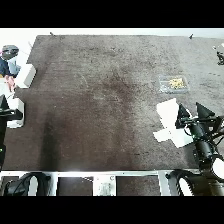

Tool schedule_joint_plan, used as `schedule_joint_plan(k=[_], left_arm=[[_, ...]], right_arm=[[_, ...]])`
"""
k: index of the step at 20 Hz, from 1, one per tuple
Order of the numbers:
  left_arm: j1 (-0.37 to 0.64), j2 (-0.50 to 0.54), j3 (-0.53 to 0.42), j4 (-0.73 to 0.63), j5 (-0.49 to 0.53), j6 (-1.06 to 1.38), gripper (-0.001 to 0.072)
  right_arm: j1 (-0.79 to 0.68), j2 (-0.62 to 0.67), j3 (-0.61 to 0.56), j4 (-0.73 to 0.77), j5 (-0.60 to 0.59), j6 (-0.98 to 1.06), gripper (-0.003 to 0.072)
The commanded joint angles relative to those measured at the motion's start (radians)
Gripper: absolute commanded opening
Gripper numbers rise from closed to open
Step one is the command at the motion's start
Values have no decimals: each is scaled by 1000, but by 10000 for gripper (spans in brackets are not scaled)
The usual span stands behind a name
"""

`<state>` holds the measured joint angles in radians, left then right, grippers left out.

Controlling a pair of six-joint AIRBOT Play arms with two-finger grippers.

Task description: Fold the box and place the chain.

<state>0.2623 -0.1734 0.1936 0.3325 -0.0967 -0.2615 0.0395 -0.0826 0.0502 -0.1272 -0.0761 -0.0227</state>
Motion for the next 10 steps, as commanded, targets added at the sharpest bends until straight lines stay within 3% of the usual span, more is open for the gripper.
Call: schedule_joint_plan(k=[1,8,10], left_arm=[[0,1,0,0,0,0,12],[0,1,0,0,0,0,12],[0,1,0,0,0,0,12]], right_arm=[[1,0,1,-1,0,0,606],[1,0,43,-8,0,-3,604],[0,-17,101,-8,-4,-3,532]])
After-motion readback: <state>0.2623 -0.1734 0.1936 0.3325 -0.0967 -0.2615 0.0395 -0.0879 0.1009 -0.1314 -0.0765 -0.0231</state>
